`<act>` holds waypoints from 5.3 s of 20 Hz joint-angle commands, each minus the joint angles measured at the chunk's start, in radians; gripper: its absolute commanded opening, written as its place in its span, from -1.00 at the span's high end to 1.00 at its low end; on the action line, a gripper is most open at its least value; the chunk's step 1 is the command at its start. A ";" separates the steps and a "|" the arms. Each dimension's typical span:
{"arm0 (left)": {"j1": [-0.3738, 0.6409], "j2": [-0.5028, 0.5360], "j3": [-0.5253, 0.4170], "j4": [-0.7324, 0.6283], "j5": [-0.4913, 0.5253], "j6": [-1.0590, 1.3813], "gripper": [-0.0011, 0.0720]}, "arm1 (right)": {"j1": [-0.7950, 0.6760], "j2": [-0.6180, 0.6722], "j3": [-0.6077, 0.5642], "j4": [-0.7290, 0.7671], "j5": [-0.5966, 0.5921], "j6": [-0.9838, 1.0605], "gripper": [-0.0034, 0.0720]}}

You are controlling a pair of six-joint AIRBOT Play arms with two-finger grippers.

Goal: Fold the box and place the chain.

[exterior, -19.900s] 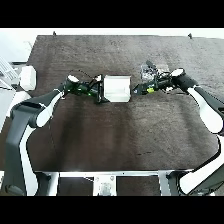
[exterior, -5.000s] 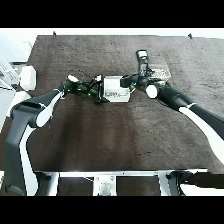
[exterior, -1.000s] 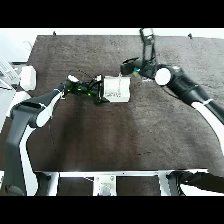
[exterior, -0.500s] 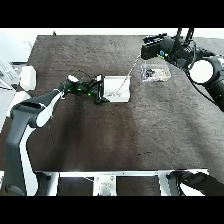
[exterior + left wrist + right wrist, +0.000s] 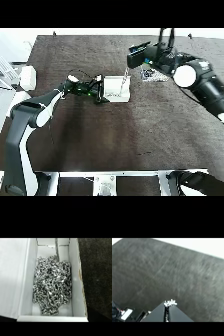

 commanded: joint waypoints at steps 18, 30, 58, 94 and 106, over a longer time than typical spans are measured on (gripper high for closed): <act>-0.001 0.001 0.000 0.000 0.000 0.000 -0.29 | -0.043 -0.136 -0.018 -0.010 0.006 -0.082 -0.02; -0.001 0.001 0.000 0.000 0.000 0.000 -0.29 | -0.414 -0.226 0.025 0.829 0.274 -1.034 0.27; -0.001 0.001 0.000 0.000 0.001 0.000 -0.29 | -0.328 -0.661 0.394 0.872 0.821 -1.218 0.37; -0.001 0.001 0.000 0.000 0.001 0.000 -0.29 | -0.259 -0.667 0.392 0.711 0.766 -1.248 -0.14; -0.001 0.001 0.000 0.000 0.000 0.000 -0.29 | -0.257 -0.662 0.408 0.705 0.745 -1.244 -0.13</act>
